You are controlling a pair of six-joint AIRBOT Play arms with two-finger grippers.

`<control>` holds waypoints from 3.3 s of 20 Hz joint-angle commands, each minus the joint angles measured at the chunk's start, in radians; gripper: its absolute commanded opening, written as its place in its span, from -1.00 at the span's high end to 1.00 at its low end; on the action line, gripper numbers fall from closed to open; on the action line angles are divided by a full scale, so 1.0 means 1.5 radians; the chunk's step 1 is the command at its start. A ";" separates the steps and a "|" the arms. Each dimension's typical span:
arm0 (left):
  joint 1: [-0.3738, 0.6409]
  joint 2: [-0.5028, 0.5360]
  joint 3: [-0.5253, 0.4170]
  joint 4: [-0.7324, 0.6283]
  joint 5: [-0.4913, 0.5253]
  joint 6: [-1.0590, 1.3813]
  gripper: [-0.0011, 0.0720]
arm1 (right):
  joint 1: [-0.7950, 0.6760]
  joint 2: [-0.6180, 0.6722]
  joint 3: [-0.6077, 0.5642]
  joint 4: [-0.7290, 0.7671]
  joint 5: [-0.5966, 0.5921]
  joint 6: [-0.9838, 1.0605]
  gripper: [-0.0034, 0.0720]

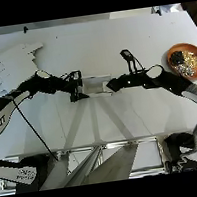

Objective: Fold the box and place the chain.

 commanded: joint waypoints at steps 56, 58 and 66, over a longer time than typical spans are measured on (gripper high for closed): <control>0.000 0.000 0.000 0.000 0.000 0.000 0.05 | 0.137 -0.041 0.087 -0.521 -0.041 0.674 -0.31; 0.000 0.000 0.000 0.000 0.000 0.000 0.05 | 0.137 -0.041 0.087 -0.511 -0.043 0.674 -0.31; 0.000 0.000 0.000 0.000 0.000 0.000 0.05 | 0.137 -0.041 0.087 -0.514 0.010 0.666 0.02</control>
